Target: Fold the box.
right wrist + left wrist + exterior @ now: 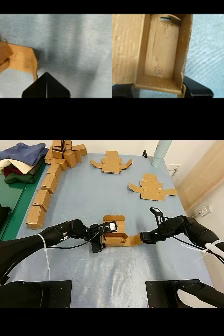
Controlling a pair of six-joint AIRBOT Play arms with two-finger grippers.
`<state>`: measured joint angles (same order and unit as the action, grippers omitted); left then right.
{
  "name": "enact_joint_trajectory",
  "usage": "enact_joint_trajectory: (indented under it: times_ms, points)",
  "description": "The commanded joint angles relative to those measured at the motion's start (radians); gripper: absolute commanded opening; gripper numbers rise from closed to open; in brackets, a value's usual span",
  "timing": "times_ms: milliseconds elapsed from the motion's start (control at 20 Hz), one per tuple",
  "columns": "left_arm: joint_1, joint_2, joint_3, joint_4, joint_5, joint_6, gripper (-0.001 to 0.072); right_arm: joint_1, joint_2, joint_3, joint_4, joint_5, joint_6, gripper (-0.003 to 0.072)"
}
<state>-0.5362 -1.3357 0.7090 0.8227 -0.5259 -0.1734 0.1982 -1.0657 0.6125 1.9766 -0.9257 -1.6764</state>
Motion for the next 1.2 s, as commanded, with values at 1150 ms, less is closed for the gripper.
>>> enact_joint_trajectory:
  times_ms: [1150]
  points:
    - [0.0, 0.0, 0.0, 0.0, 0.0, 0.0, 0.044, -0.004, -0.082, 0.001, 0.189, 0.02, -0.164, 0.0003]
